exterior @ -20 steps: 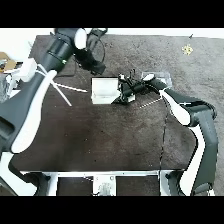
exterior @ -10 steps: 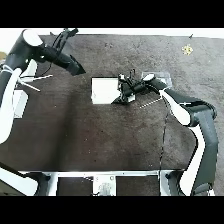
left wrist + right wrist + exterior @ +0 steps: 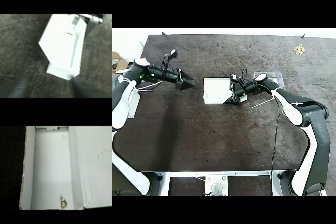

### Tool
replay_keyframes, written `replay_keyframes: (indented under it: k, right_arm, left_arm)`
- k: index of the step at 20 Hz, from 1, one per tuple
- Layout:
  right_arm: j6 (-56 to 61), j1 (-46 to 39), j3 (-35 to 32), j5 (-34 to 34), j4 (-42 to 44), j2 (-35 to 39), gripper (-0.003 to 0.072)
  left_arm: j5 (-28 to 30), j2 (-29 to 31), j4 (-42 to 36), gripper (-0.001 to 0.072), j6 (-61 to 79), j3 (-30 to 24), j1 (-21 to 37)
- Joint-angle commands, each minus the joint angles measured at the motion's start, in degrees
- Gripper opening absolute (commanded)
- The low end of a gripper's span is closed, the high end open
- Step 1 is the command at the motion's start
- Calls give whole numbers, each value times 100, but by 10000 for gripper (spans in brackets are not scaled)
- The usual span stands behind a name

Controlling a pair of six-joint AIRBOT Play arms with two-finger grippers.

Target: Fold the box and place the chain.

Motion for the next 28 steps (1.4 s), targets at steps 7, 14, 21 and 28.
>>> replay_keyframes:
  k: [7, 14, 21, 28]
  right_arm:
    - [2, -2, 0, 2, 0, 0, 437]
    - [2, -2, 0, 2, 0, 0, 437]
    - [2, -2, 0, 2, 2, 0, 437]
    - [0, -2, 0, 2, 0, 0, 437]
  left_arm:
    - [380, -597, -122, 720, 2100, -387, -256]
    - [479, -601, -455, 720, 2516, -629, -431]
    - [243, -608, -302, 720, 2516, -629, -527]
    - [435, -647, -380, 720, 2559, -627, -564]
